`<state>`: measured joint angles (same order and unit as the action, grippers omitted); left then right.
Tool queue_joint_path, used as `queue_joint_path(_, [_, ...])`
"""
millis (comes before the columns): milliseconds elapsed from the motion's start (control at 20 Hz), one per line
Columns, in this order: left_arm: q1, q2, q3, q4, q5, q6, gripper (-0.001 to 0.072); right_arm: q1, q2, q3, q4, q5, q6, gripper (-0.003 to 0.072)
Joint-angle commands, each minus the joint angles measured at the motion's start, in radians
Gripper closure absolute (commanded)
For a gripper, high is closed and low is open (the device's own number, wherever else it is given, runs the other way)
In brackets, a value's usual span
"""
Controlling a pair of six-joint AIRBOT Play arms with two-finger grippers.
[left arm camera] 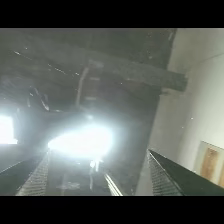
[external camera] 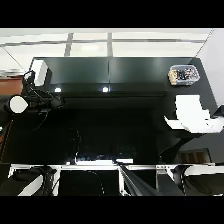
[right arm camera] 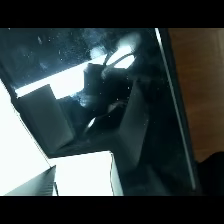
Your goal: Fold the box and place the chain.
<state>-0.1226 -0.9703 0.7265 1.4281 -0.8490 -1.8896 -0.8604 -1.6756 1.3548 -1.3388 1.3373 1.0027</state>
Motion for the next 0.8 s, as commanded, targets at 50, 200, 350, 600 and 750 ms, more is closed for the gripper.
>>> queue_joint_path(50, [0.001, -0.011, 0.001, -0.035, 0.001, -0.003, 0.0001, -0.001, -0.016, 0.054, 0.009, 0.053, -0.059, 0.0547])
queue_joint_path(200, [0.001, -0.011, 0.001, -0.036, 0.0, -0.003, 0.0001, -0.001, 0.015, 0.053, 0.078, 0.117, -0.084, 0.0676])
queue_joint_path(350, [0.001, -0.011, 0.001, -0.035, 0.0, -0.003, 0.0001, 0.002, 0.103, 0.007, 0.188, 0.122, -0.084, 0.0676])
queue_joint_path(600, [0.001, -0.011, 0.001, -0.035, -0.001, 0.04, 0.0001, 0.006, 0.386, -0.299, 0.618, 0.062, -0.229, 0.0676])
queue_joint_path(750, [0.001, -0.011, 0.001, -0.047, -0.001, 0.088, 0.0001, 0.096, 0.519, -0.495, 0.747, 0.018, -0.278, 0.0676])
